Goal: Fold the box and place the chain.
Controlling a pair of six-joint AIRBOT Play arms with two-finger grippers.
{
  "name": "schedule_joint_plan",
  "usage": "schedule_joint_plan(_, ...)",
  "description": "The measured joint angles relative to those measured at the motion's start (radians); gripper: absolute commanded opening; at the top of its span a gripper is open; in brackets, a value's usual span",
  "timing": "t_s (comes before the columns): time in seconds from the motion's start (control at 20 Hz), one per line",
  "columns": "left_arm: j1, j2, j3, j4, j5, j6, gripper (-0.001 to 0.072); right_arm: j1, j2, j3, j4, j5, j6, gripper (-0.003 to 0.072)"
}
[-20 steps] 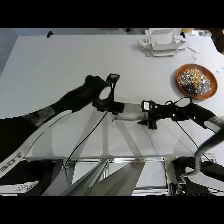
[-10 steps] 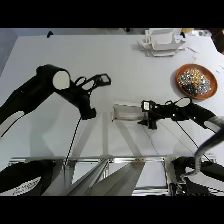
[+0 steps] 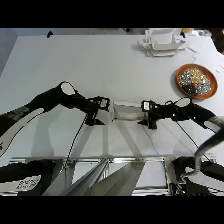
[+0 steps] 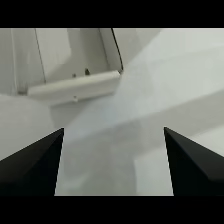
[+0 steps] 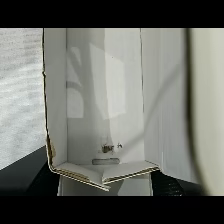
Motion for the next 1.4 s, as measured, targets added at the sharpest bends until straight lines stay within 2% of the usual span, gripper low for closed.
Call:
schedule_joint_plan(0.2,-0.009,-0.064,-0.005,-0.116,0.067,0.11,0.0713,0.0,0.0,0.0,0.0,0.0,0.0,0.0413)
schedule_joint_plan(0.45,-0.02,-0.089,-0.006,-0.201,0.106,0.152,0.0715,0.0,0.0,0.0,0.0,0.0,0.0,0.0413)
schedule_joint_plan(1.25,-0.064,-0.132,-0.006,-0.269,0.137,0.158,0.0693,0.0,0.0,0.0,0.0,0.001,0.0,0.0413)
schedule_joint_plan(1.3,-0.066,-0.134,-0.006,-0.273,0.141,0.155,0.0577,0.0,0.0,0.0,0.0,0.001,0.0,0.0413)
schedule_joint_plan(1.35,-0.067,-0.135,-0.006,-0.278,0.143,0.154,0.0359,0.0,0.0,0.0,0.0,0.001,-0.001,0.0413)
schedule_joint_plan(1.4,-0.068,-0.135,-0.006,-0.28,0.143,0.149,0.0215,0.0,0.0,0.0,0.0,0.001,0.0,0.0413)
